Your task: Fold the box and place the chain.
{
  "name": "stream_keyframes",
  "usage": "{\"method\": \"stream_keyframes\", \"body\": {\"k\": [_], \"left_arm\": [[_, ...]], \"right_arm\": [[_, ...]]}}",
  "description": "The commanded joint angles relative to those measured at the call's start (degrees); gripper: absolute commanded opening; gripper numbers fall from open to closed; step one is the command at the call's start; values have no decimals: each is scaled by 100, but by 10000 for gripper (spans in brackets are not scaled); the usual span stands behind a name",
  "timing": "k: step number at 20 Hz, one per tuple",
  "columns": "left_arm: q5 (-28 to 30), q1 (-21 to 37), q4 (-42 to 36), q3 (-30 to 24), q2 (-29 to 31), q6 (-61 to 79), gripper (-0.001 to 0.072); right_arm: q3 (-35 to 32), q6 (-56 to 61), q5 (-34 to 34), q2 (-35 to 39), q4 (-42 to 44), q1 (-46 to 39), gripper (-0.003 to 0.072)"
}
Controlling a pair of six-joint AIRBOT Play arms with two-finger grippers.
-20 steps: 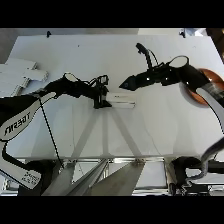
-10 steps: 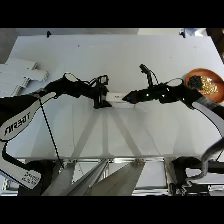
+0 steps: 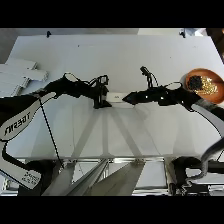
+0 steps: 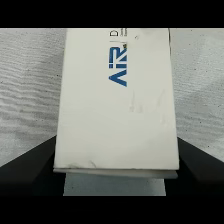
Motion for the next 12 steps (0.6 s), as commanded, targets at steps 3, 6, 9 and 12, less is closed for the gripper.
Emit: {"method": "stream_keyframes", "body": {"k": [3, 6, 9, 12], "left_arm": [[0, 4, -4, 2, 2, -4, 281], [0, 4, -4, 2, 2, -4, 281], [0, 4, -4, 2, 2, -4, 281], [0, 4, -4, 2, 2, -4, 281]], "right_arm": [[-4, -15, 87, 168, 157, -2, 7], [-2, -116, -90, 634, 579, -2, 6], [98, -157, -181, 800, 802, 177, 6], [319, -129, -645, 623, 802, 649, 5]]}}
